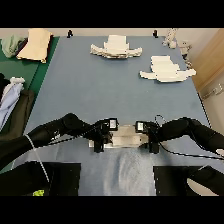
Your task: Fold the box.
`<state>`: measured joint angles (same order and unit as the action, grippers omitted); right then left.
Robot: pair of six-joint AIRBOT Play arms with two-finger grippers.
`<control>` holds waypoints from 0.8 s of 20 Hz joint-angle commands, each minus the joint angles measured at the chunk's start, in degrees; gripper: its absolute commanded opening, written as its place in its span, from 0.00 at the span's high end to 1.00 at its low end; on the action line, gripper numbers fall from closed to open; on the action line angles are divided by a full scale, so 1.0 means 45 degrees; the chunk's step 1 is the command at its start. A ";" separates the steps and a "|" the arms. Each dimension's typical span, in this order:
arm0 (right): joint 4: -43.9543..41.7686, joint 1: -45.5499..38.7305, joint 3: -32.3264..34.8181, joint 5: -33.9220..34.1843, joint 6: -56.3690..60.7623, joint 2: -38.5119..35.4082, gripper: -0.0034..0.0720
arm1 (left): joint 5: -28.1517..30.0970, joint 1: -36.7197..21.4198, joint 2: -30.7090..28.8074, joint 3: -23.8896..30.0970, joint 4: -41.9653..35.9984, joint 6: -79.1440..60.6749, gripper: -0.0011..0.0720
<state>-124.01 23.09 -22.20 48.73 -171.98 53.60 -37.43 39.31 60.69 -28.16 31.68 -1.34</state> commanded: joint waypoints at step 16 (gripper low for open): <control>-0.0005 0.0000 0.0000 -0.0010 0.0000 -0.0005 0.23 | 0.0408 0.0209 0.0515 -0.0102 -0.0797 0.0053 0.44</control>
<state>-123.98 23.09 -22.20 48.71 -172.00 53.60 -35.55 40.47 63.13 -28.58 26.92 -4.19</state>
